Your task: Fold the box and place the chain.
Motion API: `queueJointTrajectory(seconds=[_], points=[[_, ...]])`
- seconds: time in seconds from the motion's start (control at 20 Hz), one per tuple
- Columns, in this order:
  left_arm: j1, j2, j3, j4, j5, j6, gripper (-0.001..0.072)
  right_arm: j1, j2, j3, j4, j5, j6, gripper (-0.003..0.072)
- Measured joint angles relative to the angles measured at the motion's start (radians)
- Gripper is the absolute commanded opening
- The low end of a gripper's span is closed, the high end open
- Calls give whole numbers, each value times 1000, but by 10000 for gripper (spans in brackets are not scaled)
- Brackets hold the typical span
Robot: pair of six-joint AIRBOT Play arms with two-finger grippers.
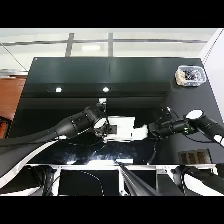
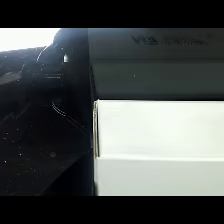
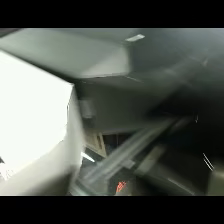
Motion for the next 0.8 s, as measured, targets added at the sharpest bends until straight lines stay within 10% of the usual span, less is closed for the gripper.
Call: queueJointTrajectory(seconds=[0.3,0.4,0.8], points=[[0,0,0,0,0,0,27,61,-4,58,40,56,-54,689],[0,0,0,0,0,0,27,113,-5,68,46,23,-31,536],[0,0,0,1,0,0,27,411,-5,183,-166,-212,359,536]])
